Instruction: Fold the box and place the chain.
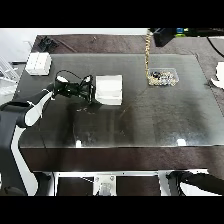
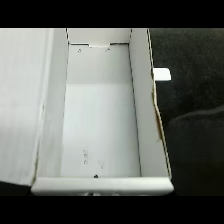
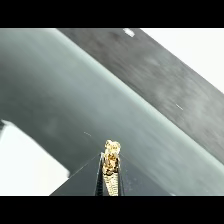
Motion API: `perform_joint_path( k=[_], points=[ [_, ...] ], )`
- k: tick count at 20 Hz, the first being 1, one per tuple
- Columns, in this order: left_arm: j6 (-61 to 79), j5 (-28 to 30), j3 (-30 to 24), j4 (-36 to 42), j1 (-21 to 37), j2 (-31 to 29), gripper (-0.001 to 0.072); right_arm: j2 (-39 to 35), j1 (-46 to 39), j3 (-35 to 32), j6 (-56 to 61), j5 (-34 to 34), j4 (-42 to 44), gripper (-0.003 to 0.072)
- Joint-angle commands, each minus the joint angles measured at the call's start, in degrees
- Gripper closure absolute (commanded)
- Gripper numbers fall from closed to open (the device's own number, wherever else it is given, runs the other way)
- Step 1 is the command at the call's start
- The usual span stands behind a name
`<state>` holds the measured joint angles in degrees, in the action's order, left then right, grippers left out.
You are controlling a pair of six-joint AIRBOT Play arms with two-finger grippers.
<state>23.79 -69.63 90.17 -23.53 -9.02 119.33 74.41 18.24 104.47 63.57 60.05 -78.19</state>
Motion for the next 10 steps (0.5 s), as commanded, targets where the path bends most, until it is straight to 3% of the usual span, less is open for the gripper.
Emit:
perform_joint_path(
  k=[1, 10],
  points=[
    [0.0, 0.0, 0.0, 0.0, 0.0, 0.0, 0.0279, -0.8, 6.3, 0.0, 0.5, -0.1, 0.0, 0.0679],
    [0.0, 0.0, 0.0, 0.0, 0.0, 0.0, 0.0279, 0.6, 9.7, 0.0, 0.5, -3.3, 2.5, 0.0679]
  ],
)
